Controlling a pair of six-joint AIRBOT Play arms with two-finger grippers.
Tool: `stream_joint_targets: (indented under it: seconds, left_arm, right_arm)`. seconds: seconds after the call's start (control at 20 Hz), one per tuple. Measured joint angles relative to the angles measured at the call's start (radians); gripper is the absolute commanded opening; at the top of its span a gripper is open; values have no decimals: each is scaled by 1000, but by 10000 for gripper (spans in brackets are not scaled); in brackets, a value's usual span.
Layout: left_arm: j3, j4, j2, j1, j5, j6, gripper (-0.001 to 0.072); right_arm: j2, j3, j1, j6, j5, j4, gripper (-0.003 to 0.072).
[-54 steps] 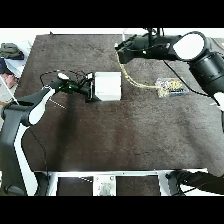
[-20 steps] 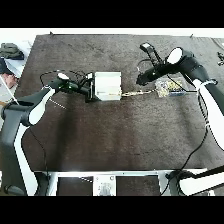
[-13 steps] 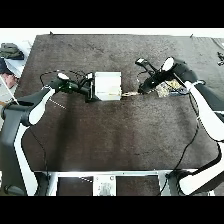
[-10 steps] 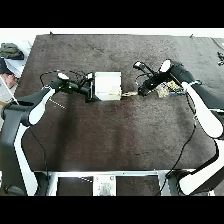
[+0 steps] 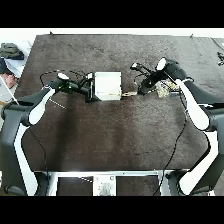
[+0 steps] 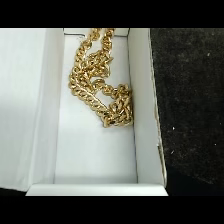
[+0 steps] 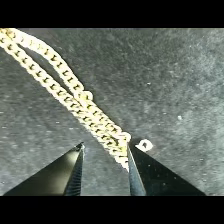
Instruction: Fold the box and place the chain.
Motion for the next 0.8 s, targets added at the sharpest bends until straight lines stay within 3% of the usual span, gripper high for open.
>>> stream_joint_targets:
  seconds: [0.2, 0.25, 0.35, 0.4, 0.45, 0.55, 0.6, 0.8]
  left_arm:
    - [0, 0, 0, 0, 0, 0, 307]
    - [0, 0, 0, 0, 0, 0, 307]
    - [0, 0, 0, 0, 0, 0, 307]
    - [0, 0, 0, 0, 0, 0, 307]
    - [0, 0, 0, 0, 0, 0, 306]
    - [0, 0, 0, 0, 0, 0, 307]
    - [0, 0, 0, 0, 0, 0, 307]
    - [0, 0, 0, 0, 0, 0, 306]
  right_arm:
    - [-21, 8, 0, -13, -2, -4, 323]
    - [-27, 9, 0, -15, -2, -8, 229]
    - [-34, 10, 0, -18, -5, -11, 207]
    - [-37, 11, 0, -19, -5, -12, 82]
    - [-39, 11, 0, -23, 2, -13, 57]
    - [-40, 12, 0, -43, 19, -13, 54]
    - [-40, 12, 0, -50, 44, -11, -7]
    - [-15, 8, 1, -73, 112, 38, -11]
